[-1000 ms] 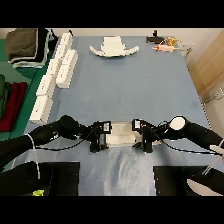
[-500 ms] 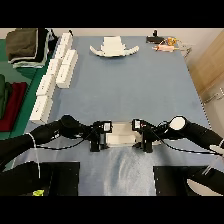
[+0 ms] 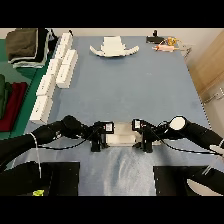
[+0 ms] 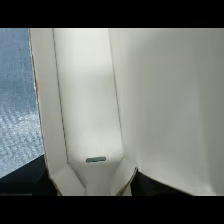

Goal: Fold the box.

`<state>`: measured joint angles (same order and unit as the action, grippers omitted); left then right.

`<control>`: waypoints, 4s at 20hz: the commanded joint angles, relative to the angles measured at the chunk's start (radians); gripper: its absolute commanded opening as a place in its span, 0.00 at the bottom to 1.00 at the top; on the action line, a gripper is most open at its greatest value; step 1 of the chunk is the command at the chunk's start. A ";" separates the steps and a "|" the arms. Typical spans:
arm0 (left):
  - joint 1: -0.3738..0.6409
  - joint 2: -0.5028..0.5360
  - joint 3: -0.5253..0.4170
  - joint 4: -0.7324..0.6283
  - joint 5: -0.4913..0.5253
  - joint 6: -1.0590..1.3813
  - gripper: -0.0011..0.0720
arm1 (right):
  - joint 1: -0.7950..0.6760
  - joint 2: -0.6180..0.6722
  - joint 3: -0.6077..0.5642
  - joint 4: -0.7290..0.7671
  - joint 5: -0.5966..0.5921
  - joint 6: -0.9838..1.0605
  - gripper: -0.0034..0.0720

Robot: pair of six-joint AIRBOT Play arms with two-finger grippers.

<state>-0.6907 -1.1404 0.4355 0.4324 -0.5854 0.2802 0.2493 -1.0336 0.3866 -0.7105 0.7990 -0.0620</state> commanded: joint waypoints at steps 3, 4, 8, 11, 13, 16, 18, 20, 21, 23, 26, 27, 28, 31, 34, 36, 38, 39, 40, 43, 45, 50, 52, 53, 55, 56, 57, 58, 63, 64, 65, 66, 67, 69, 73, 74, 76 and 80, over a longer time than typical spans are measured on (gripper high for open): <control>-0.002 -0.001 0.001 0.001 0.008 -0.008 0.71 | 0.000 0.000 0.001 0.000 0.000 0.000 0.72; -0.002 -0.001 0.001 0.001 0.008 -0.008 0.71 | 0.000 0.000 0.001 0.000 0.000 0.000 0.72; -0.001 0.000 0.000 0.002 0.010 -0.008 0.71 | 0.000 0.000 0.001 0.000 0.000 0.000 0.72; -0.002 0.000 0.000 0.002 0.008 -0.008 0.71 | 0.000 0.000 0.001 0.000 0.000 0.000 0.72; -0.002 0.000 0.000 0.002 0.008 -0.008 0.71 | 0.000 0.000 0.001 0.000 0.000 0.000 0.72; -0.002 0.000 0.000 0.002 0.008 -0.008 0.71 | 0.000 0.000 0.001 0.000 0.000 0.000 0.72; -0.002 0.000 0.000 0.002 0.008 -0.008 0.71 | 0.000 0.000 0.001 0.000 0.000 0.000 0.72; -0.002 0.000 0.000 0.001 0.008 -0.008 0.71 | 0.000 0.000 0.001 0.000 0.000 0.000 0.72; -0.002 0.000 0.000 0.002 0.008 -0.008 0.71 | 0.000 0.000 0.001 0.000 0.000 0.000 0.72; -0.002 0.000 0.000 0.002 0.008 -0.008 0.71 | 0.000 0.000 0.001 0.000 0.001 0.000 0.72; -0.002 0.000 0.000 0.002 0.008 -0.008 0.71 | 0.000 0.000 0.001 0.000 0.004 0.000 0.73; -0.002 0.000 0.000 0.002 0.008 -0.008 0.71 | 0.000 0.000 0.001 0.006 0.005 0.000 0.93; -0.002 0.000 0.000 0.002 0.008 -0.008 0.71 | 0.000 0.000 0.001 0.015 0.013 0.001 0.99; -0.002 0.000 0.000 0.002 0.008 -0.008 0.71 | 0.000 0.006 0.001 0.003 0.037 0.001 0.99; -0.002 0.000 0.000 0.002 0.008 -0.008 0.71 | 0.000 0.031 0.002 -0.049 0.056 0.040 0.99; -0.002 0.000 0.000 0.002 0.008 -0.008 0.71 | 0.000 0.063 0.002 -0.114 0.083 0.115 0.99; -0.002 0.000 0.000 0.002 0.008 -0.008 0.71 | 0.000 0.115 0.003 -0.224 0.089 0.204 0.99; -0.002 0.000 0.000 0.002 0.008 -0.008 0.71 | 0.000 0.147 0.003 -0.280 0.098 0.280 0.99; -0.002 0.000 0.000 0.002 0.008 -0.008 0.71 | 0.000 0.179 0.003 -0.332 0.111 0.343 0.99; -0.002 0.000 0.000 0.002 0.008 -0.008 0.71 | 0.000 0.275 0.005 -0.474 0.163 0.501 0.99; -0.002 0.000 0.000 0.002 0.008 -0.008 0.71 | 0.000 0.341 0.021 -0.480 0.229 0.637 0.99; -0.002 0.000 0.000 0.002 0.008 -0.008 0.71 | 0.000 0.459 0.040 -0.148 0.265 1.207 0.98; -0.002 0.000 0.000 0.002 0.008 -0.008 0.71 | 0.000 0.464 0.040 -0.010 0.258 1.266 0.98; -0.002 0.000 0.000 0.002 0.008 -0.008 0.71 | 0.000 0.460 0.040 0.035 0.255 1.266 0.98; -0.002 0.000 0.000 0.002 0.008 -0.008 0.71 | 0.002 0.445 0.038 0.076 0.239 1.278 0.98; -0.002 0.000 0.000 0.002 0.008 -0.008 0.71 | 0.002 0.436 0.037 0.105 0.240 1.296 0.98; -0.002 0.000 0.000 0.002 0.008 -0.008 0.71 | 0.002 0.423 0.037 0.130 0.240 1.317 0.96; -0.002 0.000 0.000 0.002 0.008 -0.008 0.71 | 0.003 0.406 0.037 0.135 0.240 1.328 0.84; -0.002 0.000 0.000 0.002 0.008 -0.008 0.71 | 0.046 0.250 0.040 0.217 0.173 1.335 0.34; -0.002 0.000 0.000 0.002 0.008 -0.008 0.71 | 0.046 0.224 0.052 0.253 0.146 1.270 0.34; -0.002 0.000 0.000 0.002 0.008 -0.008 0.71 | 0.046 0.198 0.078 0.272 0.125 1.195 0.34; -0.002 0.000 0.000 0.002 0.008 -0.008 0.71 | 0.046 0.173 0.109 0.265 0.096 1.155 0.34; -0.002 0.000 0.000 0.001 0.008 -0.008 0.71 | 0.046 0.145 0.142 0.241 0.049 1.144 0.34; -0.002 0.000 0.000 0.002 0.008 -0.008 0.71 | 0.045 0.093 0.195 0.206 -0.050 1.144 0.34; -0.002 0.000 0.000 0.002 0.008 -0.008 0.71 | 0.045 -0.034 0.261 0.110 -0.146 1.144 0.34; -0.002 0.000 0.000 0.002 0.008 -0.008 0.71 | 0.046 -0.076 0.264 0.106 -0.146 1.141 0.34; -0.002 0.000 0.000 0.002 0.008 -0.008 0.71 | 0.051 -0.159 0.264 0.103 -0.145 1.111 0.33; -0.002 0.000 0.000 0.002 0.008 -0.008 0.71 | 0.080 -0.276 0.263 0.105 -0.145 0.992 0.18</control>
<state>-0.6930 -1.1408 0.4355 0.4332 -0.5781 0.2699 0.3134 -1.2297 0.6449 -0.5964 0.6659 1.0092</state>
